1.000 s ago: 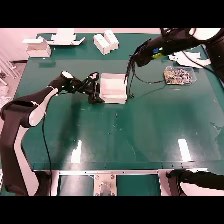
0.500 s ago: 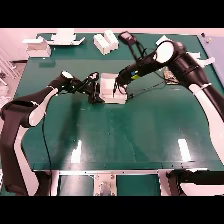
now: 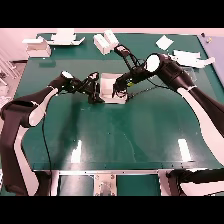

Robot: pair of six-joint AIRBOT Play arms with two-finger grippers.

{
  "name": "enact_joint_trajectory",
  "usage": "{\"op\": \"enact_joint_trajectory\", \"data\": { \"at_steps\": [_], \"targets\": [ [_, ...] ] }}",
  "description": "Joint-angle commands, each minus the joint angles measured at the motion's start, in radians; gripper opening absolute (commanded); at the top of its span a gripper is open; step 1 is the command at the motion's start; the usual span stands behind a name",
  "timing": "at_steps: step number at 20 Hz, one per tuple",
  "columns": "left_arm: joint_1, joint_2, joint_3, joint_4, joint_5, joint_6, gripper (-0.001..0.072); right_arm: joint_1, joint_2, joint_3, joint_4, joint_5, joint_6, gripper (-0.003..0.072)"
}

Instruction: Fold the box and place the chain.

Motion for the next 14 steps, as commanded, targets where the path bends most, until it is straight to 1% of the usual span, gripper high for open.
{"op": "enact_joint_trajectory", "data": {
  "at_steps": [1,2,3,4,7,11,14],
  "targets": [
    [0.001,0.001,0.000,0.000,0.000,0.000,0.0541,-0.015,-0.005,-0.002,-0.048,-0.017,0.000,0.0150],
    [0.001,0.001,0.000,0.000,0.000,0.000,0.0541,-0.026,-0.005,-0.002,-0.047,-0.017,0.000,0.0195],
    [0.001,0.001,0.000,0.000,0.000,0.000,0.0541,-0.035,-0.005,-0.002,-0.048,-0.017,0.000,0.0336],
    [0.001,0.001,0.000,0.000,0.000,0.000,0.0541,-0.043,-0.005,-0.002,-0.048,-0.016,0.004,0.0376],
    [0.001,0.001,0.000,0.000,0.000,0.000,0.0541,-0.065,-0.004,-0.002,-0.050,0.000,0.006,0.0373],
    [0.001,0.001,0.000,0.000,0.001,0.000,0.0541,-0.116,-0.004,-0.003,-0.130,0.128,0.004,0.0372],
    [0.001,0.001,0.000,0.000,0.001,0.000,0.0541,-0.167,-0.004,-0.004,-0.135,0.222,-0.080,0.0370]
  ]
}}
